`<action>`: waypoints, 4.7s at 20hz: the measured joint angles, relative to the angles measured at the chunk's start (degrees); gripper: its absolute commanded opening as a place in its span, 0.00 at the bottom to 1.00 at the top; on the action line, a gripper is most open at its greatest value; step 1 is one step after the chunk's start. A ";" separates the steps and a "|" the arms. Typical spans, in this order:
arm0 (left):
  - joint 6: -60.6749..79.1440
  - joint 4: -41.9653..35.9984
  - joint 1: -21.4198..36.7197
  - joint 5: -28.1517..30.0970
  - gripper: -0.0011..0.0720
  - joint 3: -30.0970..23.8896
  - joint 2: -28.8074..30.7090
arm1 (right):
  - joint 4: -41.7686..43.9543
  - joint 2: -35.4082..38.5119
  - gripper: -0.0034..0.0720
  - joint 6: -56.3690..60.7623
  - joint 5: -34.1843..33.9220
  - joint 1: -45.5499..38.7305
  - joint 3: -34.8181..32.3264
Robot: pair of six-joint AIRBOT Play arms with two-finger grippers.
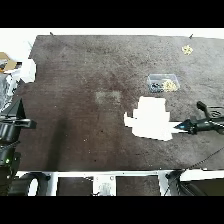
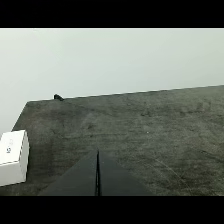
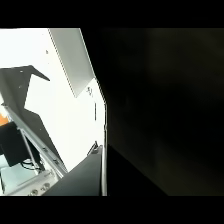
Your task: Fold the box and place the chain.
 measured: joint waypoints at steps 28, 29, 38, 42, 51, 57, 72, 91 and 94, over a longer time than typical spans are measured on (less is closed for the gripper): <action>-4.85 0.85 0.00 -16.33 0.59 1.14 -9.33 | 30.53 -3.21 0.05 -14.45 -37.51 44.72 6.43; -5.05 0.94 -0.02 -18.14 0.59 2.32 -13.27 | 30.51 -3.21 0.05 -14.86 -37.57 44.72 6.45; -11.76 10.01 -0.04 -37.68 0.59 28.87 -57.90 | 30.58 -3.21 0.05 -16.94 -37.92 44.78 6.45; -20.83 20.85 -1.88 -45.18 0.59 46.84 -75.41 | 30.60 -3.21 0.05 -17.68 -37.90 44.78 6.47; -42.66 43.25 -8.72 -62.73 0.59 88.08 -106.16 | 30.56 -3.21 0.05 -18.80 -37.88 44.78 6.47; -49.81 46.07 -10.47 -69.20 0.59 102.31 -120.28 | 30.34 -3.21 0.05 -19.06 -37.88 44.78 6.47; -49.75 40.94 -13.38 -74.20 0.59 109.44 -128.98 | 30.34 -3.21 0.05 -19.21 -37.88 44.89 6.47; -40.26 41.86 -13.62 -78.34 0.03 109.50 -129.31 | 30.12 -2.95 0.69 -19.21 -38.12 44.89 6.47; -34.18 41.77 -13.62 -78.44 0.03 109.50 -129.31 | 30.16 -0.92 0.69 -20.24 -37.42 44.02 6.51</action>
